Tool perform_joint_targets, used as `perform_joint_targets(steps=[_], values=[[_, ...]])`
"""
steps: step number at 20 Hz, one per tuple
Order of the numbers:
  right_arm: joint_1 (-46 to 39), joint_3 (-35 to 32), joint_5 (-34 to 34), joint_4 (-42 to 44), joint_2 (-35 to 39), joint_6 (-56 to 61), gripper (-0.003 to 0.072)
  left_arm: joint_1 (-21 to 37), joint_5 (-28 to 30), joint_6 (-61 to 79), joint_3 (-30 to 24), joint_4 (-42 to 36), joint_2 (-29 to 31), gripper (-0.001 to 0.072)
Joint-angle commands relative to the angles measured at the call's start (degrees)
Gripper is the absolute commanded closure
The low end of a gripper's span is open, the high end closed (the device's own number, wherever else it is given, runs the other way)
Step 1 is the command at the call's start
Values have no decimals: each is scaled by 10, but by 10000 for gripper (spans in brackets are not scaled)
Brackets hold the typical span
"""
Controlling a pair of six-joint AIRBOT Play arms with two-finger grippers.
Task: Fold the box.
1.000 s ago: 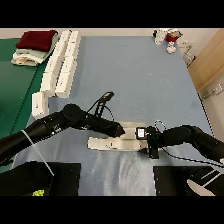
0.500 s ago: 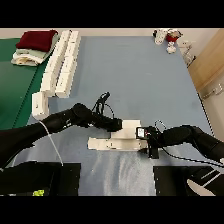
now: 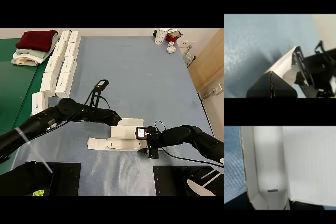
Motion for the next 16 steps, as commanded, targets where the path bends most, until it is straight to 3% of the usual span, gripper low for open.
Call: perform_joint_targets(steps=[1,5,9,10,11,12,16], values=[[0,0,-1,0,1,0,218,-6,-44,18,-4,143,121,697],[0,0,-1,0,1,0,217,-42,-80,19,-47,230,191,697],[0,0,-1,0,1,0,217,-65,-117,146,-64,268,194,693],[0,0,-1,0,1,0,218,-57,-125,177,-67,267,193,573],[0,0,-1,0,1,0,218,-46,-120,199,-73,266,193,205],[0,0,-1,0,1,0,218,-34,-112,215,-82,265,189,12],[0,0,-1,0,1,0,217,-9,-105,315,-126,257,146,12]])
